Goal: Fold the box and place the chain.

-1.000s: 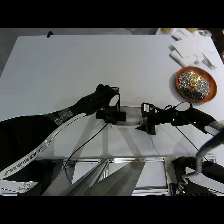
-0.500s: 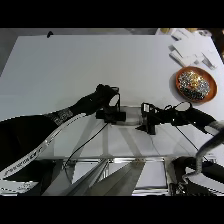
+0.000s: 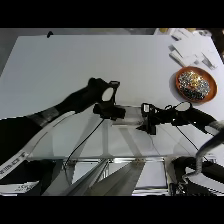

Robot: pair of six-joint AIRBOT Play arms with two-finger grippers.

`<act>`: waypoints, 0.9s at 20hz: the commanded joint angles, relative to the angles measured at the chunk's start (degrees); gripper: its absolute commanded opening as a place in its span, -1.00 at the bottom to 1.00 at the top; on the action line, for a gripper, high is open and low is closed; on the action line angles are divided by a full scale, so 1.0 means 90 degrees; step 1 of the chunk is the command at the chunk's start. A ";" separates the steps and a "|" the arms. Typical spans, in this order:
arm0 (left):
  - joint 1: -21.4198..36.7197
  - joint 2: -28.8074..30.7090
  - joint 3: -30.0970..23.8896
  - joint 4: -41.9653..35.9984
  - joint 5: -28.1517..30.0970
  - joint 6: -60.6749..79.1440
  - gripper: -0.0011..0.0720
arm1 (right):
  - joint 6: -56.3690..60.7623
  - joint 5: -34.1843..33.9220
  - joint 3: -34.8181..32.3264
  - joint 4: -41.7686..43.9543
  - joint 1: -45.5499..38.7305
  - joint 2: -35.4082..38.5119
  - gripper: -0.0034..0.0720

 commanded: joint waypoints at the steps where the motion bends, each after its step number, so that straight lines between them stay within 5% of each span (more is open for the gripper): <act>1: 0.0270 0.0605 0.0002 -0.0272 -0.0398 0.1071 -0.40 | 0.0000 0.0015 0.0005 0.0007 -0.0002 0.0005 -0.23; 5: 0.0665 0.1309 -0.0002 -0.0272 -0.0850 0.2788 -0.33 | 0.0000 0.0012 0.0002 0.0007 -0.0002 0.0005 -0.23; 7: 0.0906 0.1549 -0.0019 -0.0277 -0.0891 0.4017 0.49 | 0.0000 0.0015 0.0002 0.0007 -0.0002 0.0005 -0.23; 8: 0.1030 0.1649 -0.0102 -0.0338 -0.0879 0.4714 0.60 | 0.0000 0.0012 0.0002 0.0007 -0.0002 0.0005 -0.23; 13: 0.1535 0.2237 -0.1989 -0.1596 -0.0058 0.9265 0.60 | 0.0000 0.0015 0.0005 0.0007 -0.0002 0.0005 -0.23; 16: 0.1877 0.2200 -0.3332 -0.2820 0.1321 1.3165 0.61 | 0.0000 0.0015 0.0005 0.0007 -0.0002 0.0005 -0.23; 18: 0.1957 0.1987 -0.3672 -0.3750 0.1965 1.4812 0.61 | 0.0000 0.0012 0.0005 0.0007 -0.0002 0.0005 -0.23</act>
